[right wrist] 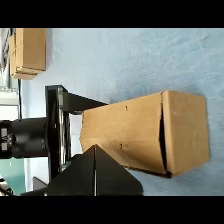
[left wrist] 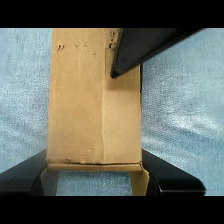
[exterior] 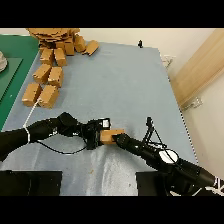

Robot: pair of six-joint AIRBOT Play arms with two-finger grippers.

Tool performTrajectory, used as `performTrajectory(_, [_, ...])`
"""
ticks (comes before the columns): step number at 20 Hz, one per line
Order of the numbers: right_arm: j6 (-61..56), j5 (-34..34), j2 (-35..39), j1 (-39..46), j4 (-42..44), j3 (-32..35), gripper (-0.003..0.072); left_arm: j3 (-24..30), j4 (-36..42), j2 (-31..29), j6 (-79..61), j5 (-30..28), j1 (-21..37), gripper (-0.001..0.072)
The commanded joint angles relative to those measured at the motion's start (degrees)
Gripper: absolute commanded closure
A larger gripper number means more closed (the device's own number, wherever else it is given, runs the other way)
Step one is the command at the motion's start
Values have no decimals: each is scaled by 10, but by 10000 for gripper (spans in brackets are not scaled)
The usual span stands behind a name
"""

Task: Fold the box.

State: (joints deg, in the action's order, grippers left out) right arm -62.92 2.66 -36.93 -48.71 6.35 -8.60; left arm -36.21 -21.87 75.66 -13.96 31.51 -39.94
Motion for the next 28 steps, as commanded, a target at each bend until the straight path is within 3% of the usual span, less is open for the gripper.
performTrajectory(1, [0,22,-15,0,-2,-3,685,0,0,0,-1,0,0,464])
performTrajectory(17, [0,35,-56,-8,1,-3,685,0,0,0,-1,0,0,464])
performTrajectory(24, [0,-36,90,22,-55,-2,684,0,0,0,-1,0,0,464])
performTrajectory(28, [0,-81,98,87,-128,-2,684,0,0,0,-1,0,0,464])
